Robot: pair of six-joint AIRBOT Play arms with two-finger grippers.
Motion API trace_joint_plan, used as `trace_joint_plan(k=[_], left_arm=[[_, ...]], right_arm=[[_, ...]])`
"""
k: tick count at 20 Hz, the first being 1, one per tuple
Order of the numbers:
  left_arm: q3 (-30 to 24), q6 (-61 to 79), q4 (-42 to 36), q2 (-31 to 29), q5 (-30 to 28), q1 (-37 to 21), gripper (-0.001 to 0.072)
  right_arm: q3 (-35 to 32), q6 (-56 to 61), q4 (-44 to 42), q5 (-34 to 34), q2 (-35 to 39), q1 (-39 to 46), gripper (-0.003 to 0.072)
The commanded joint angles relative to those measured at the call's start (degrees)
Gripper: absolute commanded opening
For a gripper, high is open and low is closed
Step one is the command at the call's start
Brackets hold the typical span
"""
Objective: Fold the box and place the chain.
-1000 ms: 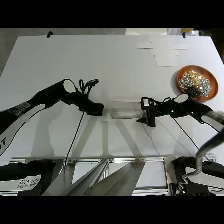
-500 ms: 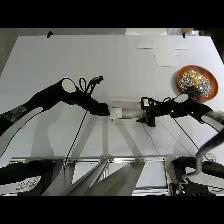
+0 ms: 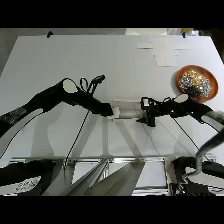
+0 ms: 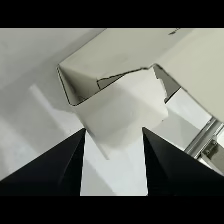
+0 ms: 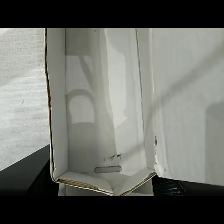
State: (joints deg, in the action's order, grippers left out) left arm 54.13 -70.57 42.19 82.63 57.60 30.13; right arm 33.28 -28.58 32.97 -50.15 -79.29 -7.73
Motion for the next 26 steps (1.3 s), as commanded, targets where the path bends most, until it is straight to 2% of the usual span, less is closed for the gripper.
trace_joint_plan(k=[1, 5, 9, 20, 26], left_arm=[[0.04, -1.22, -0.39, 0.09, -2.43, 1.49, 0.0400], [0.07, -3.45, 0.20, 0.11, -5.60, 2.99, 0.0404], [0.13, -11.06, 6.38, 0.09, -7.52, 4.28, 0.0411], [8.63, -29.35, 18.53, 2.64, -5.22, 10.43, 0.0411], [9.22, -38.23, 23.89, 4.07, -4.22, 13.22, 0.0411]], right_arm=[[0.00, 0.00, 0.00, -0.02, 0.00, -0.02, 0.0397], [0.00, 0.00, 0.00, -0.02, 0.00, -0.02, 0.0397], [0.00, 0.00, 0.00, 0.00, 0.00, -0.02, 0.0397], [0.00, 0.00, 0.00, -0.02, 0.00, -0.02, 0.0397], [0.00, 0.00, 0.00, 0.00, 0.00, -0.02, 0.0397]])
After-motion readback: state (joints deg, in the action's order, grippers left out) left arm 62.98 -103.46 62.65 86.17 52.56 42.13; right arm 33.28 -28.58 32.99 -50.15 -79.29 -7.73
